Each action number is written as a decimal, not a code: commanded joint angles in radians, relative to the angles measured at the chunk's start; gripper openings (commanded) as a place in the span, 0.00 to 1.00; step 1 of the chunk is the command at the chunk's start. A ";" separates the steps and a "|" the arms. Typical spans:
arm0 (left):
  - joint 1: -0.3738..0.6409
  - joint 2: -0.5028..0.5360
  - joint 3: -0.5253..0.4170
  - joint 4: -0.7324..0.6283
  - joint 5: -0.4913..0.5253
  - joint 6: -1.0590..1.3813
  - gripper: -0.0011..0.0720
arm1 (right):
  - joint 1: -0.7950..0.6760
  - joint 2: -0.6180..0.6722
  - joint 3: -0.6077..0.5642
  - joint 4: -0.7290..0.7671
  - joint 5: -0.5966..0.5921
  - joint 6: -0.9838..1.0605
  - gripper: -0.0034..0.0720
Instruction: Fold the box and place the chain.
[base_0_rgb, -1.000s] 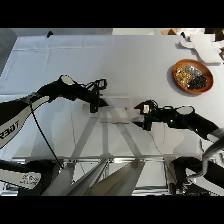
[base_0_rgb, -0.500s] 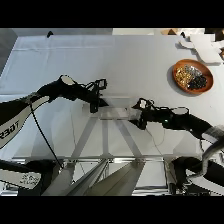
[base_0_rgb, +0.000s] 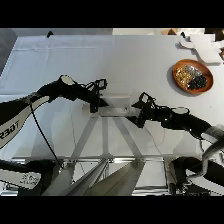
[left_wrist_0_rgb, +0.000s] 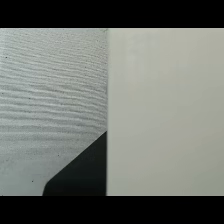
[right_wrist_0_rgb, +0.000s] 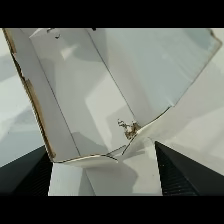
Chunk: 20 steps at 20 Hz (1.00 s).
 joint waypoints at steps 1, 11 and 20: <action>0.000 -0.001 -0.001 0.000 0.000 0.000 0.03 | -0.020 -0.025 0.019 -0.033 0.037 0.003 0.97; 0.000 -0.001 -0.001 0.000 0.000 0.000 0.03 | -0.066 -0.192 0.247 -0.361 0.229 0.102 0.97; 0.000 -0.001 -0.001 0.000 0.000 0.000 0.03 | -0.072 -0.305 0.352 -0.376 0.406 0.040 0.97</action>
